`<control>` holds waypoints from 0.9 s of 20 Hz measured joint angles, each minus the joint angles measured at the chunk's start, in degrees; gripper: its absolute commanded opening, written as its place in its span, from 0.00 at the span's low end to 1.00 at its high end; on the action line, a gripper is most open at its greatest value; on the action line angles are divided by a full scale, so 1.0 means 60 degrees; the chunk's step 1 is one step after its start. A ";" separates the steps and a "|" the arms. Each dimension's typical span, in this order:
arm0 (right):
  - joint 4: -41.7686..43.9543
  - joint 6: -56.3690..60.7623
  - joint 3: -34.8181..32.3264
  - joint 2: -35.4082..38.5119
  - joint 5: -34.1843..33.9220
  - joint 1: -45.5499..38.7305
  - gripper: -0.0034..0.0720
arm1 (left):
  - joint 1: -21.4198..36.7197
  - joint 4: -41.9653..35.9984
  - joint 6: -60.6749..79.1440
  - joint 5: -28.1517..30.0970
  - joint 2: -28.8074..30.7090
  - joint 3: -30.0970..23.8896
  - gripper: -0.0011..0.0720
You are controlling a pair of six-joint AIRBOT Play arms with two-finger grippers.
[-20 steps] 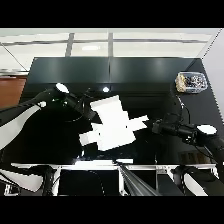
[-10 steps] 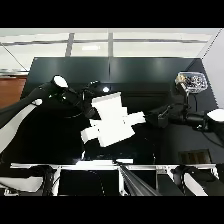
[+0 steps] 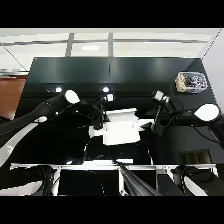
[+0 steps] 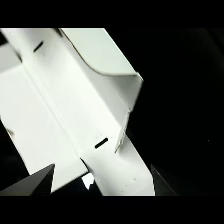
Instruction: Fold the box and place the chain.
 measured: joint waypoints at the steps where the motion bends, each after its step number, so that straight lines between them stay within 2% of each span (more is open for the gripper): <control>1: -0.0302 -0.0058 -0.0117 0.0000 -0.0109 0.0237 0.99 | -0.0087 0.0029 0.0288 0.0186 -0.0022 -0.0018 0.05; 6: -0.1137 -0.0641 -0.1089 -0.0007 -0.0586 0.0790 0.99 | -0.0251 0.0091 0.0918 0.0838 -0.0328 -0.0051 0.05; 11: -0.1257 -0.1158 -0.1778 -0.0073 -0.1239 0.1490 0.99 | -0.0288 0.0058 0.1086 0.0747 -0.0444 -0.0047 0.05; 15: -0.0943 -0.1308 -0.1945 -0.0331 -0.2470 0.2266 0.99 | -0.0288 0.0062 0.1100 0.0623 -0.0470 -0.0047 0.05; 18: -0.0911 -0.1377 -0.1650 -0.0419 -0.2889 0.2455 0.99 | -0.0288 0.0066 0.1118 0.0608 -0.0474 -0.0047 0.05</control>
